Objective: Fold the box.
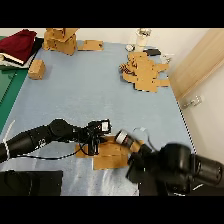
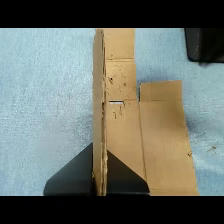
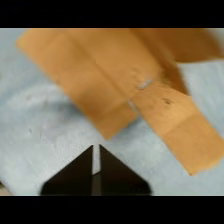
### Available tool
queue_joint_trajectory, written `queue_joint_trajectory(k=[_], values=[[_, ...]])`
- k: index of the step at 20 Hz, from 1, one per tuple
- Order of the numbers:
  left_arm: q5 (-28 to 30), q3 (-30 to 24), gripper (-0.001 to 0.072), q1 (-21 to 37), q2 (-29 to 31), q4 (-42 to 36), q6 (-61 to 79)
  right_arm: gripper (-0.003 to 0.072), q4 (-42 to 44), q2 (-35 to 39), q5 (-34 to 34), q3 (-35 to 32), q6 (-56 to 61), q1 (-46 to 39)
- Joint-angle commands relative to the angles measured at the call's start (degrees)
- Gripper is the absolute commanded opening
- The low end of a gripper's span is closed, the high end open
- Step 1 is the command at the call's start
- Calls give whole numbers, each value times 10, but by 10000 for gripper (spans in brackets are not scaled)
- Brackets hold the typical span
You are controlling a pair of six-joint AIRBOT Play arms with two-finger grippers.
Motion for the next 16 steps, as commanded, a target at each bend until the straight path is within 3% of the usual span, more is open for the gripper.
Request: queue_joint_trajectory(k=[1,11,16], values=[[0,0,12,0,0,0,0,458,-114,-21,36,-37,-31,155],[0,0,12,0,0,0,0,483,-195,-152,119,-48,-31,167],[0,0,12,0,0,0,0,482,-238,-169,121,-48,-11,167]])
